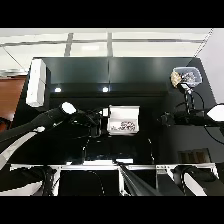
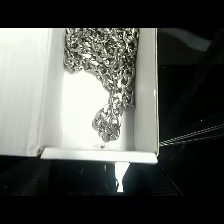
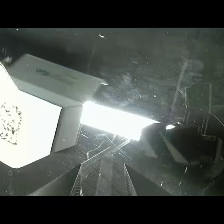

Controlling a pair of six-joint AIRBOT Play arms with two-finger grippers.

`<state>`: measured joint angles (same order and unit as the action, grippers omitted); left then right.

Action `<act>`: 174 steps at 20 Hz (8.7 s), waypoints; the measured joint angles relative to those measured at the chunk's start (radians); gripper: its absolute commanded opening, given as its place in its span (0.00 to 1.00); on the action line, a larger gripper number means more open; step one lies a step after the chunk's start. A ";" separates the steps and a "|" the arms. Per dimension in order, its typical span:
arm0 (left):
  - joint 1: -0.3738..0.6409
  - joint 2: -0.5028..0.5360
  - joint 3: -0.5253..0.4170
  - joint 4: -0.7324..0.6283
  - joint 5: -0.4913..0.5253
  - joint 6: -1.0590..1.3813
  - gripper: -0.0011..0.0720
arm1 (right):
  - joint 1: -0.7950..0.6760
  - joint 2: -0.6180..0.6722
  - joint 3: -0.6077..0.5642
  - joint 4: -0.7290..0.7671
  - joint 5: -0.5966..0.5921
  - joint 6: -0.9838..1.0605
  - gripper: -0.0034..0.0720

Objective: Fold the box and place the chain.

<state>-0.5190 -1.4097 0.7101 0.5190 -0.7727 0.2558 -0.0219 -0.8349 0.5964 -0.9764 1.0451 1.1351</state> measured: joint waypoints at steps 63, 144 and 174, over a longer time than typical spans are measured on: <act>-0.022 0.000 0.000 0.000 -0.009 0.002 0.49 | 0.404 -0.291 0.190 0.087 -0.018 -0.808 0.34; -0.023 0.000 0.000 0.000 -0.009 0.003 0.49 | 0.312 -0.292 -0.084 0.541 -0.162 -0.052 0.06; -0.122 0.080 0.220 0.140 -0.144 -0.461 0.99 | -0.236 0.142 0.066 0.119 0.217 0.091 0.06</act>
<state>-0.6415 -1.3296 0.9298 0.6590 -0.9169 -0.2050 -0.2577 -0.6930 0.6628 -0.8574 1.2617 1.2259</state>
